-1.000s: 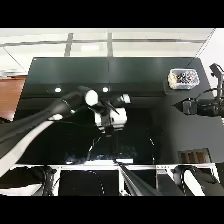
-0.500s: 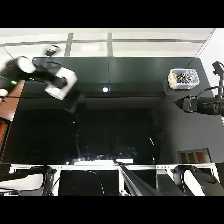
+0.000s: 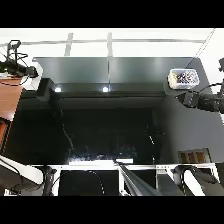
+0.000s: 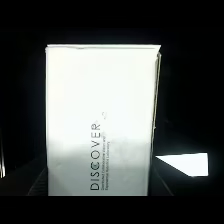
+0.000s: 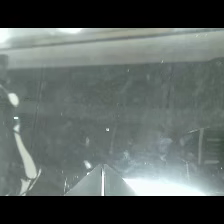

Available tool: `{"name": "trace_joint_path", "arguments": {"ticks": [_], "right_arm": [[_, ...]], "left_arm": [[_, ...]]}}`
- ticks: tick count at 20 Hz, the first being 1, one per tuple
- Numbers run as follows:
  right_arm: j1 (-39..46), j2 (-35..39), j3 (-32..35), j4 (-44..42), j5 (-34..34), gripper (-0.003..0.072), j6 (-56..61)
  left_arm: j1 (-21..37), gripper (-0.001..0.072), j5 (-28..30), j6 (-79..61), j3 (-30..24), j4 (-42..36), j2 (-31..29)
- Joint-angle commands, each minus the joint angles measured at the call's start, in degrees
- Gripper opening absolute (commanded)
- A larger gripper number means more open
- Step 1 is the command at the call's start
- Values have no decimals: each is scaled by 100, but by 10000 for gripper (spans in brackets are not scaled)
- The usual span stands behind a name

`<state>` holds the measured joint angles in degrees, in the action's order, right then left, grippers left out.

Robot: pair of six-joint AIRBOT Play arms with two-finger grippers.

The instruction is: Fold the box and place the chain.

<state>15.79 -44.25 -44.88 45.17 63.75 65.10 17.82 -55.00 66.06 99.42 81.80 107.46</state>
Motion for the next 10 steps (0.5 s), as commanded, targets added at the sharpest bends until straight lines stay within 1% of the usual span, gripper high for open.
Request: {"name": "trace_joint_path", "arguments": {"ticks": [1,2,3,5,7,8,9,10], "right_arm": [[4,-4,4,-13,-142,14,199],[4,-7,4,-13,-144,14,203],[4,-7,4,-11,-144,14,201],[4,-7,4,-11,-144,14,199],[4,-7,4,-13,-125,14,199],[4,-7,4,-9,-96,13,195],[4,-7,2,-9,-72,14,188],[4,-7,2,-9,-31,14,151]], "left_arm": [[42,502,94,39,743,-31,741],[15,711,83,57,881,13,776],[-15,713,-70,61,1056,26,761],[-59,712,-942,61,1725,44,761],[-131,710,-2011,439,2494,9,673],[-168,708,-2361,721,2618,-4,503],[-214,660,-2645,1121,2568,-4,221],[-258,498,-2903,1432,2444,-2,-79]]}}
